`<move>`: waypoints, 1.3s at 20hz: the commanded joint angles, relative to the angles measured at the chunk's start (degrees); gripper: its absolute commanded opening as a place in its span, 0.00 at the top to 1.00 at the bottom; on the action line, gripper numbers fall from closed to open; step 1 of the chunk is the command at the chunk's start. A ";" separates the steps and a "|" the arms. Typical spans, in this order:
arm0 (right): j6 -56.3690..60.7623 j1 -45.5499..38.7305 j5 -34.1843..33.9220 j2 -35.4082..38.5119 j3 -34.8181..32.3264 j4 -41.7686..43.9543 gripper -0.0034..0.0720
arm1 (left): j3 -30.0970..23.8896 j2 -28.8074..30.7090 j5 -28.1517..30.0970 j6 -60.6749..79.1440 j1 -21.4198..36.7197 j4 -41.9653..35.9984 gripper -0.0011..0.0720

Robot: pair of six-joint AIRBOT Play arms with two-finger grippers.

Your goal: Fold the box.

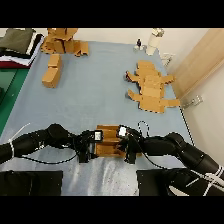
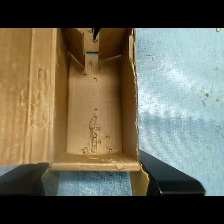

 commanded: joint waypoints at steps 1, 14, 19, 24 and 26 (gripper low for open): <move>-0.20 0.04 0.94 -1.92 0.00 2.25 0.74 | 0.04 0.02 0.00 0.13 0.02 0.02 0.37; 0.83 0.00 0.96 -4.28 0.02 2.56 0.18 | 0.04 0.02 0.00 0.15 0.02 0.02 0.37; 29.64 -0.11 -16.50 -0.44 7.08 -11.80 0.70 | 0.04 0.02 0.00 0.15 0.02 0.02 0.37; 59.23 -0.98 -32.20 3.63 13.86 -32.72 0.95 | 0.04 0.02 0.00 0.15 0.02 0.02 0.37; 67.56 -3.23 -35.45 3.87 13.62 -41.79 0.95 | 0.04 0.02 0.00 0.15 0.02 0.02 0.37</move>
